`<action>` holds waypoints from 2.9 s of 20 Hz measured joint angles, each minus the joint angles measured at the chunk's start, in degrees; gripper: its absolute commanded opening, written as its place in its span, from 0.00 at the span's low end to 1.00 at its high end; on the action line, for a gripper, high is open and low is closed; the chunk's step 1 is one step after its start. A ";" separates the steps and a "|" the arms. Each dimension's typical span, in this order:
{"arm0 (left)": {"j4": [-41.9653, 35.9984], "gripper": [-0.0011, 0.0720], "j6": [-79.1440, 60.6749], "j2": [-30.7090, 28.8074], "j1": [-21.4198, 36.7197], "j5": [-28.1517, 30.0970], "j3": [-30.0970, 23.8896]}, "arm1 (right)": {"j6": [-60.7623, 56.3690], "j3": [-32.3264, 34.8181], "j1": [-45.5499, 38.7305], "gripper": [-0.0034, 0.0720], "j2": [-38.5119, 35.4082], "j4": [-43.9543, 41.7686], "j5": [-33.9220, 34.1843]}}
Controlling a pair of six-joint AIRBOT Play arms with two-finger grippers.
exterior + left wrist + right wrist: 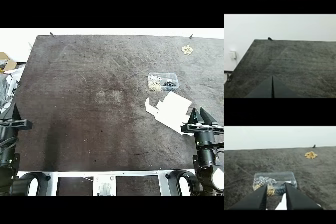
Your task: Fold the box and place the chain.
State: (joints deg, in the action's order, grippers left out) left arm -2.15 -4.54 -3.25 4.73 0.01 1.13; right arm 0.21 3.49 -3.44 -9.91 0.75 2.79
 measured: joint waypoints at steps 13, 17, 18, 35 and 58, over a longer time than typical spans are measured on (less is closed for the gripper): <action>0.02 0.03 0.02 0.00 0.00 -0.02 0.00 | -0.26 -10.60 0.00 0.73 12.31 -0.07 -0.96; 0.02 0.03 0.00 0.00 0.00 0.00 0.00 | -2.10 -23.06 -1.95 0.73 32.17 -2.05 -1.84; 0.02 0.03 0.00 0.00 0.00 -0.02 0.00 | -3.32 -25.97 -3.48 0.73 37.16 -2.45 -3.26; 0.02 0.03 0.00 0.00 0.00 0.00 0.00 | -71.80 -62.49 -52.04 0.67 75.25 66.01 -79.28; 0.02 0.03 0.00 0.00 0.00 0.00 0.00 | -62.29 -53.20 -48.96 0.48 94.23 57.42 -75.34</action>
State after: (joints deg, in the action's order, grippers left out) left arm -2.13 -4.54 -3.25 4.73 0.01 1.13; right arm -62.08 -49.71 -52.40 84.31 58.17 -72.55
